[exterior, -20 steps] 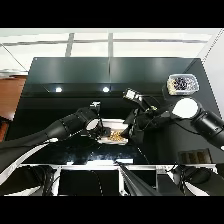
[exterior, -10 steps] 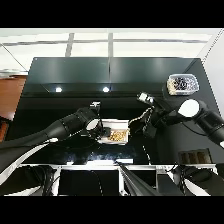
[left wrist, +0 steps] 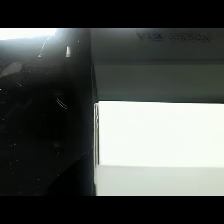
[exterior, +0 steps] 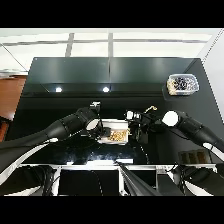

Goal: Fold the box and place the chain.

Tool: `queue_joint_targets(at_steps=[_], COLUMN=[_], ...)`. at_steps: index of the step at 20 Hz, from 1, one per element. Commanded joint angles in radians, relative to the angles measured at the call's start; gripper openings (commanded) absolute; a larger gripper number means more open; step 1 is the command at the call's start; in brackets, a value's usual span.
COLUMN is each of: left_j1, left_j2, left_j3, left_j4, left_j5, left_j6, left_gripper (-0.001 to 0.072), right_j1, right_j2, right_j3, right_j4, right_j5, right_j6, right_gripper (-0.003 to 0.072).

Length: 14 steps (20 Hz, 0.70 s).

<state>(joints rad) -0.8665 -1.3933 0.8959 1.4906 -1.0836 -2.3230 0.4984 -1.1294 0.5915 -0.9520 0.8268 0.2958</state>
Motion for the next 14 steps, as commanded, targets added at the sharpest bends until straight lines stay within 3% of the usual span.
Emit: queue_joint_targets(at_steps=[1, 6, 7, 8, 14], left_j1=[0.0, 0.0, 0.0, 0.0, 0.0], left_j2=[0.0, 0.0, 0.0, 0.0, 0.0], left_j3=[0.0, 0.0, 0.0, 0.0, 0.0], left_j4=[0.001, 0.001, 0.0, 0.0, 0.0], left_j5=[0.0, 0.0, 0.0, 0.0, 0.0], left_j6=[0.001, 0.001, 0.001, 0.001, 0.001], left_gripper=[0.0033, 0.0033, 0.0033, 0.0033, 0.0033], right_j1=[0.013, 0.016, 0.021, 0.023, 0.023], right_j2=[-0.032, -0.053, -0.056, -0.056, -0.059], right_j3=[-0.003, -0.003, -0.003, -0.003, -0.003], right_j4=[0.022, 0.133, 0.132, 0.134, 0.131], right_j5=[-0.023, -0.025, -0.027, -0.027, -0.055], right_j6=[-0.088, -0.206, -0.208, -0.206, -0.199], right_gripper=[0.0694, 0.0688, 0.0557, 0.0531, 0.0532])
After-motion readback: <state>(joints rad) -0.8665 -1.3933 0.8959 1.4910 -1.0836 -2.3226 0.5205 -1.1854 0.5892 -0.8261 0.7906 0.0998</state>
